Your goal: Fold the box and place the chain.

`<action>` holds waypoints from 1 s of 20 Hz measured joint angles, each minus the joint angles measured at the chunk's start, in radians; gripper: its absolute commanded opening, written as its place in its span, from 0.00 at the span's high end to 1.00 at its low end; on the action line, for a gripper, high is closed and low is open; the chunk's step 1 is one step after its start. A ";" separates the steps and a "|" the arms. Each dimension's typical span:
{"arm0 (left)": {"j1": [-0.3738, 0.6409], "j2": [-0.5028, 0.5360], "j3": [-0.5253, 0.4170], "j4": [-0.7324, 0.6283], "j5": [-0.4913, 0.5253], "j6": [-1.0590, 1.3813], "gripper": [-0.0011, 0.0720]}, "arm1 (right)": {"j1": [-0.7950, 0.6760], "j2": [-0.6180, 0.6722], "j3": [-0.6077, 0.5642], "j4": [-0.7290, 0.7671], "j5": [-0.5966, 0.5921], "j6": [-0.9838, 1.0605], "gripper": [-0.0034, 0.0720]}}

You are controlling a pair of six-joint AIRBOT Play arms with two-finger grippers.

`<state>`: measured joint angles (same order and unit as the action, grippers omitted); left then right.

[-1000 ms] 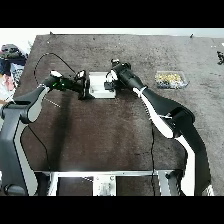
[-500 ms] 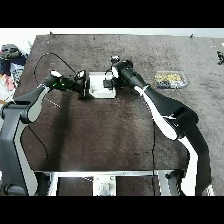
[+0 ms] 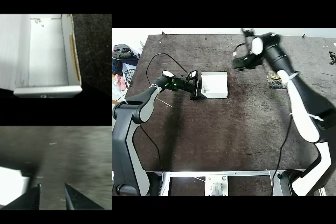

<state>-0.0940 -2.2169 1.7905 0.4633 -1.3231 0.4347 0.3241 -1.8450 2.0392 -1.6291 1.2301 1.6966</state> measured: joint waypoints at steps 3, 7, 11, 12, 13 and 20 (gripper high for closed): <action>0.000 0.000 0.000 0.000 0.000 0.000 0.48 | -0.138 0.026 -0.030 0.007 0.033 -0.071 0.66; 0.000 0.000 0.000 0.000 0.000 0.000 0.48 | -0.306 0.036 -0.106 0.094 0.051 -0.161 0.66; 0.000 0.000 0.000 0.000 0.000 0.000 0.48 | -0.414 0.027 -0.183 0.161 0.000 -0.227 0.66; 0.000 0.000 0.000 0.000 0.000 0.000 0.48 | -0.426 0.018 -0.193 0.173 -0.012 -0.240 0.66; 0.000 0.000 0.000 0.000 0.000 0.000 0.48 | -0.438 0.007 -0.200 0.180 -0.026 -0.253 0.66; 0.000 0.000 0.000 0.000 0.000 0.000 0.48 | -0.463 -0.082 -0.217 0.208 -0.120 -0.295 0.66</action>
